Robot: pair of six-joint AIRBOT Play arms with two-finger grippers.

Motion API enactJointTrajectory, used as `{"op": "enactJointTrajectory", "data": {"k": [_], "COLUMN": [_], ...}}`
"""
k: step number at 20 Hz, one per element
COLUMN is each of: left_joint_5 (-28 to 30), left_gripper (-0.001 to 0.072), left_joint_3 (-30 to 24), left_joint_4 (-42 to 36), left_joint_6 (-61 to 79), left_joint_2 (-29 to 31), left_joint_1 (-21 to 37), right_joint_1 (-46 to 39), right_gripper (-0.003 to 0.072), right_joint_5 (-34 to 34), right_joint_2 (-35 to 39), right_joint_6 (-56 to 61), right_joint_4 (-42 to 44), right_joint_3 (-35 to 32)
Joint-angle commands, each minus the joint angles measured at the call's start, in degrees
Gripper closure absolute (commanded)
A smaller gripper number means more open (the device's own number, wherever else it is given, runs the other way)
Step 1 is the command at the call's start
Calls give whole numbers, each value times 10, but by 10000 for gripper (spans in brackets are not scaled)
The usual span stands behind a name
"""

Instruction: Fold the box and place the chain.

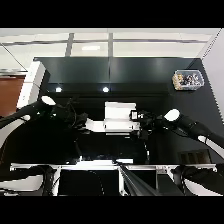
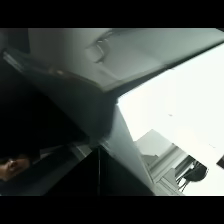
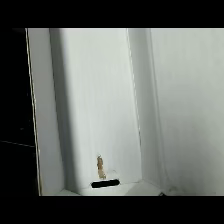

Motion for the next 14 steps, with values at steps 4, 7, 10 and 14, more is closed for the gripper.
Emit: {"op": "enactJointTrajectory", "data": {"k": [4, 7, 10, 14], "left_joint_5": [-49, -68, -76, -75], "left_gripper": [666, 76, -2, 38], "left_joint_3": [50, 78, 93, 93], "left_joint_4": [-17, -16, -20, -28], "left_joint_6": [66, 66, 65, 63], "left_joint_2": [-13, -13, -13, -13], "left_joint_1": [-18, -15, -19, -42], "right_joint_1": [0, 0, 0, 0], "right_gripper": [454, 454, 454, 454], "right_joint_5": [0, 0, 0, 0], "right_joint_2": [0, 0, 0, 0], "right_joint_6": [0, 0, 0, 0], "right_joint_4": [0, 0, 0, 0], "right_joint_3": [0, 0, 0, 0]}}
